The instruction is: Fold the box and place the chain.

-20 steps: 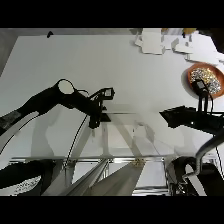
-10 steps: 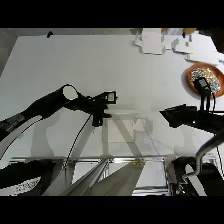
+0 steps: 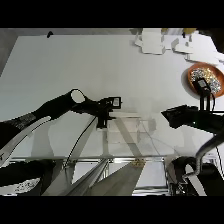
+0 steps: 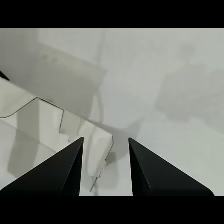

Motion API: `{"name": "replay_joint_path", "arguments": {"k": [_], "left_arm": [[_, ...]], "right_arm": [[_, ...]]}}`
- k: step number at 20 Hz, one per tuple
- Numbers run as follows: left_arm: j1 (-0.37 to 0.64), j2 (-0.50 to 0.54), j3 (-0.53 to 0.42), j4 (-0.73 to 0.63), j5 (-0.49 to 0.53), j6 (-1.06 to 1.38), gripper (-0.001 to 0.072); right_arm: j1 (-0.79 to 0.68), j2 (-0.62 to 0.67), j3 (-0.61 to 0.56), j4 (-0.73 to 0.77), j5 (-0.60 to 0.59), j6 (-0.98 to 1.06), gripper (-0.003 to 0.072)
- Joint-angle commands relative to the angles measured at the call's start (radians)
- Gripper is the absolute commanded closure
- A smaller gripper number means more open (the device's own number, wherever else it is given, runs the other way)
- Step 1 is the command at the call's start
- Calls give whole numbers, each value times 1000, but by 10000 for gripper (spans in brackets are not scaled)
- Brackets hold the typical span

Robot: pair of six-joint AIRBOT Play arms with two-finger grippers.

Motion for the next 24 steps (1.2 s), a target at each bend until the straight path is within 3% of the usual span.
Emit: {"name": "replay_joint_path", "arguments": {"k": [1, 7, 10, 18, 24], "left_arm": [[-5, -5, 0, -2, 19, 9, 705], [-5, -5, 0, -2, 19, 9, 704], [-5, -5, 0, -3, 19, 9, 705], [-5, -5, 0, -2, 11, 9, 699], [-5, -3, 0, 6, 84, -151, 706]], "right_arm": [[1, 1, 0, -40, 0, 0, 367], [1, 1, 0, -60, 0, -11, 369], [1, 1, 0, -59, 3, -48, 420], [1, 1, 0, -58, 3, -52, 420], [1, 1, 0, -58, 3, -52, 420]]}}
